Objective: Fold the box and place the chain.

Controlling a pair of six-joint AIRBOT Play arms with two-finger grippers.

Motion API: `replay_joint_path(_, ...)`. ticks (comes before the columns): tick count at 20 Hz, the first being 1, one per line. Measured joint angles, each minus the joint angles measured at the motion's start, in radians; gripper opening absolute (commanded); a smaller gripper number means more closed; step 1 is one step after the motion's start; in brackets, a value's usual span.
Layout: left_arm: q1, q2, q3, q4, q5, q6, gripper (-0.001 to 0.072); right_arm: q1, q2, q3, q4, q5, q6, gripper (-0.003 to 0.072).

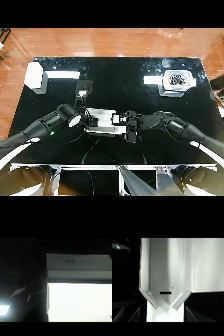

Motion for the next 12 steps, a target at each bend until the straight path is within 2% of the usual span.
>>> replay_joint_path(12, 0.0, -0.002, 0.0, -0.027, -0.037, 0.002, 0.0014, 0.007, -0.019, 0.0, 0.065, 0.037, -0.035, 0.0574)
